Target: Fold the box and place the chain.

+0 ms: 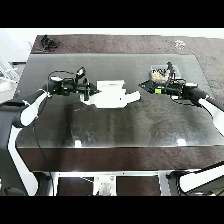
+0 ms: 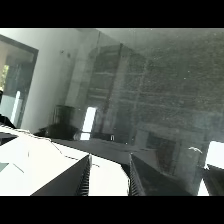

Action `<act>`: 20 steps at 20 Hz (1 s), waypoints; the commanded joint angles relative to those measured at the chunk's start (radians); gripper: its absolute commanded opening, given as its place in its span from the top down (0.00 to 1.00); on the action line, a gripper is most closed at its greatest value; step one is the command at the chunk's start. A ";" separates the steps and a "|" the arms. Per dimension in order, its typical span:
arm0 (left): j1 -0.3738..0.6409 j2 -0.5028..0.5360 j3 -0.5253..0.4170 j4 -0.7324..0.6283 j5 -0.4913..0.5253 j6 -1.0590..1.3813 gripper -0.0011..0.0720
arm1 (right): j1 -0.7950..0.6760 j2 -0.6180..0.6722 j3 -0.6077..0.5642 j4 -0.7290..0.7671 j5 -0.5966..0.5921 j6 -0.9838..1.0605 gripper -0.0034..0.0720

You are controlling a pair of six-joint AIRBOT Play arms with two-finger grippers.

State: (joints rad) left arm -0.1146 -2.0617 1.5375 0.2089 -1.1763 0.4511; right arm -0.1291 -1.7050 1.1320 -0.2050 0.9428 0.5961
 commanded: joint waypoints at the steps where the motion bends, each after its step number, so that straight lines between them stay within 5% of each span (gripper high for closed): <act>1: 0.000 -0.005 -0.001 0.017 0.018 0.023 0.96 | 0.006 -0.001 0.000 0.000 0.000 -0.003 0.56; 10: 0.000 -0.005 -0.001 0.058 0.073 0.022 0.96 | 0.006 -0.001 0.000 0.000 0.000 -0.003 0.56; 20: 0.000 -0.003 -0.001 0.058 0.005 0.032 0.96 | 0.006 -0.001 0.000 0.000 -0.010 -0.007 0.56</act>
